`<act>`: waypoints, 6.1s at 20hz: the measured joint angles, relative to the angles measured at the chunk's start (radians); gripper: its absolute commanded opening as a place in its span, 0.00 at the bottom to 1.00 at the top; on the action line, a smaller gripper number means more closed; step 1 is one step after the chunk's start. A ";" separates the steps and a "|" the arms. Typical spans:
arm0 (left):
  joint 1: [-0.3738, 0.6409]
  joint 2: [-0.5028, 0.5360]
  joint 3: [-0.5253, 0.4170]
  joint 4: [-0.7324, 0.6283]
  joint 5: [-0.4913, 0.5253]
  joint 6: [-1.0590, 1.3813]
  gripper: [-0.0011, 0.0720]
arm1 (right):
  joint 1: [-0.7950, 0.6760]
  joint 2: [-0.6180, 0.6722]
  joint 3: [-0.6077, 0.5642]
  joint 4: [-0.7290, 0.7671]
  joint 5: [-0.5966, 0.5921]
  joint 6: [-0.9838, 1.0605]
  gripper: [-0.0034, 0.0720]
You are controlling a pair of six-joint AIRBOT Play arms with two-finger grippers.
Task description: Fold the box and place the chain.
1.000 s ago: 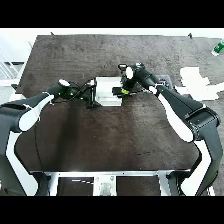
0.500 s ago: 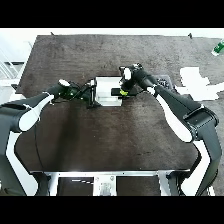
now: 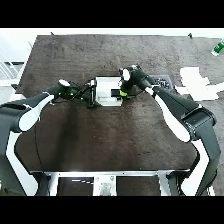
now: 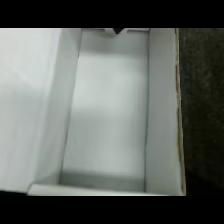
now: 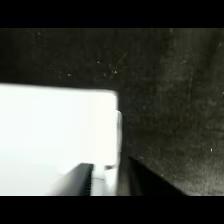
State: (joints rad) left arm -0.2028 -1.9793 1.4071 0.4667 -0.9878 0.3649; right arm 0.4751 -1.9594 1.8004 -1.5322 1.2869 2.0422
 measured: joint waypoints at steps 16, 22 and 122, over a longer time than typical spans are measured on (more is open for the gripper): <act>0.000 0.000 0.000 0.000 0.002 0.001 0.26 | -0.029 0.435 -0.157 -0.182 -0.200 -0.184 0.65; 0.000 0.000 0.000 0.001 0.002 0.002 0.26 | -0.199 0.647 -0.531 -0.216 -0.553 -0.143 0.64; 0.000 0.000 0.000 0.000 0.004 0.001 0.26 | 0.049 0.552 -0.201 0.394 -0.377 -0.827 0.06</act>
State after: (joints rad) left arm -0.2028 -1.9793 1.4071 0.4671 -0.9840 0.3660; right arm 0.5243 -1.4078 1.5997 -1.1381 0.9104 1.2156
